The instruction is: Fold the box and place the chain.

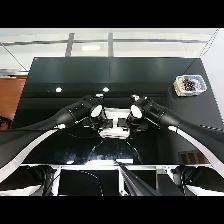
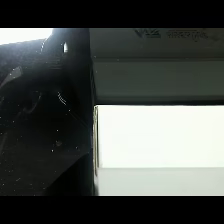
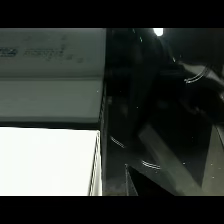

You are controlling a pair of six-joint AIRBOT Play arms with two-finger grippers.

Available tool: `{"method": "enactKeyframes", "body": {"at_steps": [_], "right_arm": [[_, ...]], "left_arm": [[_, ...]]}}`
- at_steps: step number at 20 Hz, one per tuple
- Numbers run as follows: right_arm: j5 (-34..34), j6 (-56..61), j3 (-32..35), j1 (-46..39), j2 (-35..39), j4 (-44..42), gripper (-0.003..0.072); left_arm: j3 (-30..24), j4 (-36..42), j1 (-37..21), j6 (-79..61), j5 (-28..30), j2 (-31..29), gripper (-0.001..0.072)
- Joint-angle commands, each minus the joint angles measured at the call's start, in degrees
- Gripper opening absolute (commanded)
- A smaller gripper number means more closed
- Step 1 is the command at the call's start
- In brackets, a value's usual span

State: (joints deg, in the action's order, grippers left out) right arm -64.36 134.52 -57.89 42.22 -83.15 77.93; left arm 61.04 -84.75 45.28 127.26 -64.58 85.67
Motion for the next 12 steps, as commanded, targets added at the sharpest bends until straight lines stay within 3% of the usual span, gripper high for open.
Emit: {"method": "enactKeyframes", "body": {"at_steps": [1,2,3,5,8,10,11,12], "right_arm": [[-0.39,1.11,-0.07,0.04,-0.74,-0.94,0.0305],[-0.39,0.74,-0.07,0.04,-0.72,-0.98,0.0112],[-0.15,0.66,-0.07,0.07,-0.74,-0.94,0.0059],[0.28,0.70,-0.07,0.04,-0.74,-0.96,0.0008],[0.24,0.61,-0.07,0.04,-0.74,-0.94,0.0006],[0.24,-0.50,-0.07,0.04,-0.70,-0.98,0.0019],[0.24,-1.05,-0.07,-0.02,-0.59,-0.96,0.0203],[0.07,-1.49,-0.07,-0.20,-0.44,-0.96,0.0335]], "left_arm": [[0.02,-0.07,-0.02,0.00,-0.42,0.00,0.0027],[0.02,-0.07,-0.02,0.00,-0.44,0.00,0.0027],[0.02,-0.07,-0.02,0.00,-0.44,0.00,0.0028],[0.02,-0.04,-0.02,0.00,-0.44,0.00,0.0027],[0.02,-0.04,-0.02,0.00,-0.42,0.00,0.0027],[0.02,-0.04,-0.02,0.00,-0.42,0.00,0.0027],[0.02,-0.04,-0.02,0.00,-0.44,0.00,0.0027],[0.02,-0.04,-0.02,0.00,-0.44,0.00,0.0028]]}}
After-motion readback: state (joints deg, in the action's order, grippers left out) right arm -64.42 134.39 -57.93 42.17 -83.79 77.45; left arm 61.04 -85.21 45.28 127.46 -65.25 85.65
